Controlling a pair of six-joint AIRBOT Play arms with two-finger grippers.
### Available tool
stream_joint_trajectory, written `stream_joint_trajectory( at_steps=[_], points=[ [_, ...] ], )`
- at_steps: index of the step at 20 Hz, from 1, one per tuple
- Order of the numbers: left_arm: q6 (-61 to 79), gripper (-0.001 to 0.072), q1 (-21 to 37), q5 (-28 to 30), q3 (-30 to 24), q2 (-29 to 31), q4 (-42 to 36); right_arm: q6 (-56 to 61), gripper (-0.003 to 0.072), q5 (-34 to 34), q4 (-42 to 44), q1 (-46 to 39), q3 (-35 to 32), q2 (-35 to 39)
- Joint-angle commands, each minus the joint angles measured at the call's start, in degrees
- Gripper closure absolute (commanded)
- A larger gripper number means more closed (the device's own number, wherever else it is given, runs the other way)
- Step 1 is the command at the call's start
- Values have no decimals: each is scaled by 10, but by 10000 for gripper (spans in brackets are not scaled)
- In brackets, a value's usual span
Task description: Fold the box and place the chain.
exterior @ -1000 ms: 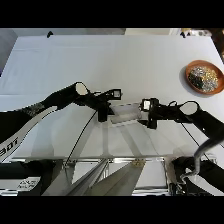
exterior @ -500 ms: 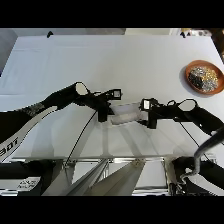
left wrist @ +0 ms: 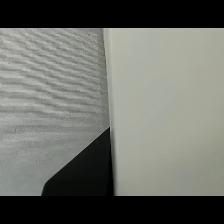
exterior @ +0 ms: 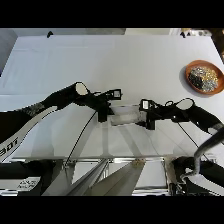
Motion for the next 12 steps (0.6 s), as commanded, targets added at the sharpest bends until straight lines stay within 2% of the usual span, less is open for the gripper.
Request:
stream_joint_trajectory(
  at_steps=[1,12],
  points=[
    [0,699,0,0,0,0,0,2,2,16,-11,0,0,-1],
    [0,699,0,0,0,0,0,-4,55,-4,-12,0,0,-46]
  ],
)
